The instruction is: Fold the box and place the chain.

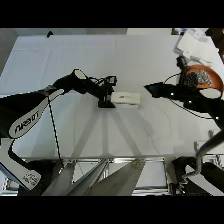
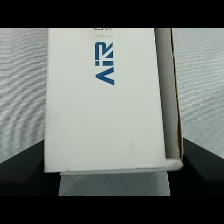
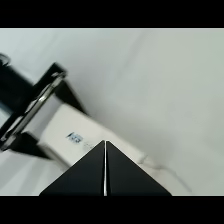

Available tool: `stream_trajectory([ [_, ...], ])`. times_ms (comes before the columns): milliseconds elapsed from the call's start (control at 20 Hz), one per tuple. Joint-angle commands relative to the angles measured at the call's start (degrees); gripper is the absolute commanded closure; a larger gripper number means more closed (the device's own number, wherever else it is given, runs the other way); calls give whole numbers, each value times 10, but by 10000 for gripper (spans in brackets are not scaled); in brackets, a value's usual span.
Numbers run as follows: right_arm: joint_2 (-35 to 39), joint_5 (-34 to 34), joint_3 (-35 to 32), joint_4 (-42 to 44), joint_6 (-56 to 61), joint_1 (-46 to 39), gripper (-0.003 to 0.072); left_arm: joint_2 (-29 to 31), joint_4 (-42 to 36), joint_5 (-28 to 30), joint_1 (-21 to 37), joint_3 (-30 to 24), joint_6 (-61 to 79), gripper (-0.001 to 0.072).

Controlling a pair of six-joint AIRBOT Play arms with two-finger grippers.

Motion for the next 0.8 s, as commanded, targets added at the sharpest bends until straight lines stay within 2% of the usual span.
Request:
stream_trajectory([
  [0,36,-31,24,-155,90,-64,681,0,0,0,0,0,0,432],
  [200,44,-29,34,-356,167,-81,679,0,0,0,0,0,0,432],
  [650,44,-21,34,-370,168,-82,678,0,-4,-2,-5,0,-2,435],
  [700,44,-21,34,-370,168,-82,678,0,-5,-3,-6,0,-2,493],
  [750,44,-21,34,-370,168,-82,678,1,-4,-7,-6,0,-2,698],
])
